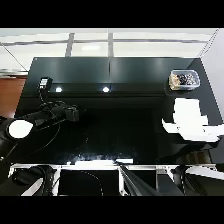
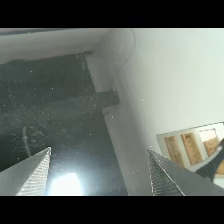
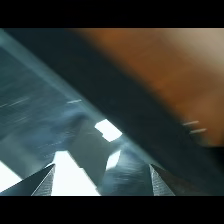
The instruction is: Fold the box and place the chain.
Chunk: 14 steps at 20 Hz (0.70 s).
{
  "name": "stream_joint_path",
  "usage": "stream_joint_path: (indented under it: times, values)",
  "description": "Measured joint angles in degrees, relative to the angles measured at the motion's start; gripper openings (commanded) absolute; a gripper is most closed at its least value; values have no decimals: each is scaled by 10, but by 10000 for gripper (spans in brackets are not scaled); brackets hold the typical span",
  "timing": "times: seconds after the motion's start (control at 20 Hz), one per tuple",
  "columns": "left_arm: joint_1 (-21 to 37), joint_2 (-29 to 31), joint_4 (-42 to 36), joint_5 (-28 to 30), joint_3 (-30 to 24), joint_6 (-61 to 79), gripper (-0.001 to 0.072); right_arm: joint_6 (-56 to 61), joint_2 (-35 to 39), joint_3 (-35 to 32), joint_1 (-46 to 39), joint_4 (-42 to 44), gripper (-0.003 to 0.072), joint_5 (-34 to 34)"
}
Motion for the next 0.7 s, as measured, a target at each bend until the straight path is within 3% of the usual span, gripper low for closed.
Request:
stream_joint_path:
  times: [0.15,0.2,0.25,0.45,0.7]
  values:
    - [0,0,-8,0,0,0,708,-64,-72,38,-16,83,677,83]
    - [0,0,-10,0,0,0,708,-76,-90,44,-17,97,645,103]
    - [0,0,-12,0,0,0,708,-84,-103,48,-16,108,499,123]
    - [0,0,-22,-1,0,0,709,-102,-128,51,-3,122,495,169]
    - [0,0,-27,-12,0,0,709,-93,-128,42,31,76,494,186]
